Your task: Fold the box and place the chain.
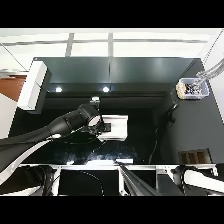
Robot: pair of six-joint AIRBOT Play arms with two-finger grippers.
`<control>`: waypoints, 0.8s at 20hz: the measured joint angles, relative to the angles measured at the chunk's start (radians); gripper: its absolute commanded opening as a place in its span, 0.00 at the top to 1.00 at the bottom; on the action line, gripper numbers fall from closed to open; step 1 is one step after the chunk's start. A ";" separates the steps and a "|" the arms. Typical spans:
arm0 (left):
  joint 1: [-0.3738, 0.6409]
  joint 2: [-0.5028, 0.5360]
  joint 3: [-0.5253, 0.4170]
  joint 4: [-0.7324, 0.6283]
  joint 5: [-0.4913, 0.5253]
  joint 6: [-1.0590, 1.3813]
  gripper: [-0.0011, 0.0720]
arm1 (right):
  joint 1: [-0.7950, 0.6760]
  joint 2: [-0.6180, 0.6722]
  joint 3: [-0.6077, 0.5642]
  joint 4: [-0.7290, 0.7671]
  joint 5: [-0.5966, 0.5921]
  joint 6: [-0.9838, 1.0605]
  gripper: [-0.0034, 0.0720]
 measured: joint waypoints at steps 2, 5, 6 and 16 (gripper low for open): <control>0.000 0.000 0.000 0.000 0.000 0.000 0.94 | 0.000 0.068 0.011 0.030 0.005 -0.027 0.92; 0.000 0.000 0.000 0.000 0.000 0.000 0.94 | 0.005 0.151 0.011 0.140 0.075 -0.082 0.92; 0.000 0.000 0.000 0.000 0.000 0.000 0.94 | 0.014 0.174 0.003 0.185 0.101 -0.105 0.92; 0.000 0.000 0.000 0.000 0.000 0.000 0.94 | 0.405 0.276 -0.179 0.421 0.332 -0.299 0.92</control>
